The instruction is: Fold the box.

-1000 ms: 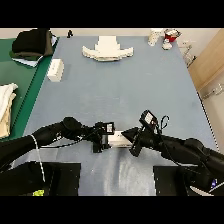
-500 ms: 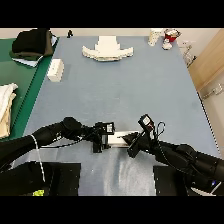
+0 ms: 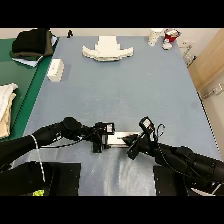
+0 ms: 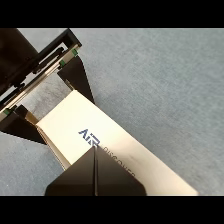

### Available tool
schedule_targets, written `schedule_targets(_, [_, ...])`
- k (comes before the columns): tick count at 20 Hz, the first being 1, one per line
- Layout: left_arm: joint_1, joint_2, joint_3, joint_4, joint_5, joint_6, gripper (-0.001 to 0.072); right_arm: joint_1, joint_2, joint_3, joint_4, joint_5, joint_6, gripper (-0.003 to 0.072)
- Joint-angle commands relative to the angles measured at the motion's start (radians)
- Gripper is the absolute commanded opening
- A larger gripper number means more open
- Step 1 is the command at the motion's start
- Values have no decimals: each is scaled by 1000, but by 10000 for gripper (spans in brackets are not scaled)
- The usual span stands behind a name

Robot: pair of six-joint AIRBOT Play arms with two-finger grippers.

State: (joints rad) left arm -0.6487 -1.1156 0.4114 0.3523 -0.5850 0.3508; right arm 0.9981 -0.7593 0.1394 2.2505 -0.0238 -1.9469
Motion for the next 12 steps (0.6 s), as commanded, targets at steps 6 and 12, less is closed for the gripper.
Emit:
schedule_targets(6, [1,0,1,0,0,0,509,1,21,1,-10,-56,2,17])
schedule_targets(12, [1,0,1,0,0,0,509,1,78,1,-11,-55,1,17])
